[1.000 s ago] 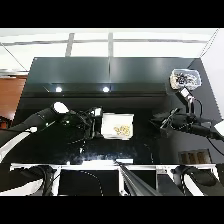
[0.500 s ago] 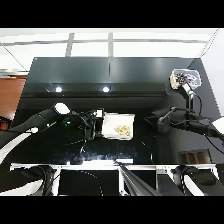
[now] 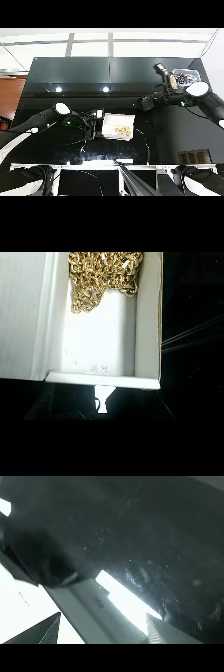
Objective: Fold the box and place the chain.
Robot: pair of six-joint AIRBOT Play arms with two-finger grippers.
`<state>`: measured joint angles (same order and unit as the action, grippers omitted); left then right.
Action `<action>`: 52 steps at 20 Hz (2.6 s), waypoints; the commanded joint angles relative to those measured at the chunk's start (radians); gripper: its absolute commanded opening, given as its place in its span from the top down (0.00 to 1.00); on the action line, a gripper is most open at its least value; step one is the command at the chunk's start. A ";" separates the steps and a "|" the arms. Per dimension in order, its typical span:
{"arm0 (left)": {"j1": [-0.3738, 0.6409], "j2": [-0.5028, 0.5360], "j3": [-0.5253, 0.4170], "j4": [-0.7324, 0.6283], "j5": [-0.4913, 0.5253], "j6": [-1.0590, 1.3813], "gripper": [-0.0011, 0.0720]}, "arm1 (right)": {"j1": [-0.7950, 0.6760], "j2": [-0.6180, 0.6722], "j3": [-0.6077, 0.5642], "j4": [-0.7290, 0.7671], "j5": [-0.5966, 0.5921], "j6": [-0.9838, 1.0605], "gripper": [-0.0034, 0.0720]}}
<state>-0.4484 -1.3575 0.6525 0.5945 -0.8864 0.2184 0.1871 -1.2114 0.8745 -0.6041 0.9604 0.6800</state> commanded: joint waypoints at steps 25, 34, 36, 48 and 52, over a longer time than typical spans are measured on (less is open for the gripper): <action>-0.001 -0.001 0.000 0.000 0.000 0.000 0.45 | 0.193 0.037 -0.101 -0.051 0.128 -0.499 0.14; -0.001 -0.001 0.000 0.000 0.000 0.000 0.45 | 0.227 0.035 -0.101 -0.088 0.090 -0.473 0.14; -0.001 -0.001 0.000 0.000 0.000 0.000 0.45 | 0.227 0.034 -0.101 -0.118 0.090 -0.467 0.14; -0.001 -0.001 0.000 0.000 0.000 0.000 0.45 | 0.230 0.034 -0.101 -0.130 0.090 -0.463 0.67; -0.001 -0.001 0.000 0.000 0.000 0.000 0.45 | 0.249 0.034 -0.101 -0.134 0.090 -0.463 0.67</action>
<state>-0.4492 -1.3575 0.6525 0.5941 -0.8860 0.2184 0.4255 -1.1774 0.7742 -0.7372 1.0466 0.2165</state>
